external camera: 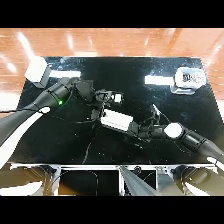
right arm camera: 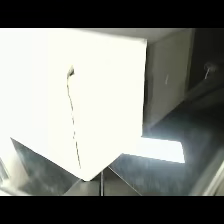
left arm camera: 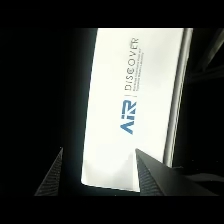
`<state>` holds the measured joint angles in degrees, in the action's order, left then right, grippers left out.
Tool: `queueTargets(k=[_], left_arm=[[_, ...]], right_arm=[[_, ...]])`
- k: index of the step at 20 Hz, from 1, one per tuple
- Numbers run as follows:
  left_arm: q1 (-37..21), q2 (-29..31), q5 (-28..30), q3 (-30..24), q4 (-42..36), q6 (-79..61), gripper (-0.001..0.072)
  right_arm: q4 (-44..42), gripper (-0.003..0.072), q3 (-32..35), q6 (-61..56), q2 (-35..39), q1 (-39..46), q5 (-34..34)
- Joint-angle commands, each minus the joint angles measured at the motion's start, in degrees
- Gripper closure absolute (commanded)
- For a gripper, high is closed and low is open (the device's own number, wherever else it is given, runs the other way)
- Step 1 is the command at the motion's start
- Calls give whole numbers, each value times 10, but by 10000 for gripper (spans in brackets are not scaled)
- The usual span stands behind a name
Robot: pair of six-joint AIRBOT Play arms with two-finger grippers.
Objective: Fold the box and place the chain.
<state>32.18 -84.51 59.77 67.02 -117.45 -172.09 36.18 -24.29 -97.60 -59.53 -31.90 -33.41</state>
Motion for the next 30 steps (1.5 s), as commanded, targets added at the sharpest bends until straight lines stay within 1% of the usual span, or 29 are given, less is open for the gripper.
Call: queueTargets(k=[1, 7, 9, 10, 12, 15, 17, 18, 20, 23, 27, 28, 30], left_arm=[[0, 0, -5, 1, 0, 0, 161], [0, 0, -1, 1, -11, 0, 161], [0, 0, 18, 1, -44, 0, 161], [0, 1, 37, 1, -64, 11, 160], [0, 1, 60, 1, -70, 65, 158], [-1, 0, 52, 0, -46, 111, 157], [-1, 0, 25, 0, -35, 119, 155], [-1, -1, 15, 0, -30, 120, 146], [-1, -2, 8, -7, -30, 120, 81], [0, -2, -1, -28, -30, 121, 80], [0, -2, -1, -38, -30, 133, 80], [0, -2, -1, -38, -30, 133, 81], [0, -2, -5, -38, -30, 133, 81]], right_arm=[[-17, 654, 1, 36, -7, 27, 28], [-17, 654, 0, 61, -7, 54, 28], [-17, 655, 0, 66, -7, 55, 31], [-17, 654, -1, 66, -7, 58, 32], [-17, 654, -1, 66, -7, 58, 29], [-17, 654, -1, 66, -7, 58, 21], [-17, 654, -1, 66, -7, 58, 18], [-17, 655, -1, 67, -7, 58, 10], [-16, 654, -2, 85, -6, 58, -11], [-12, 654, -12, 105, -6, 71, -46], [26, 654, -19, 111, -6, 128, -132], [30, 654, -19, 111, -6, 141, -144], [31, 654, -19, 115, -6, 149, -148]])
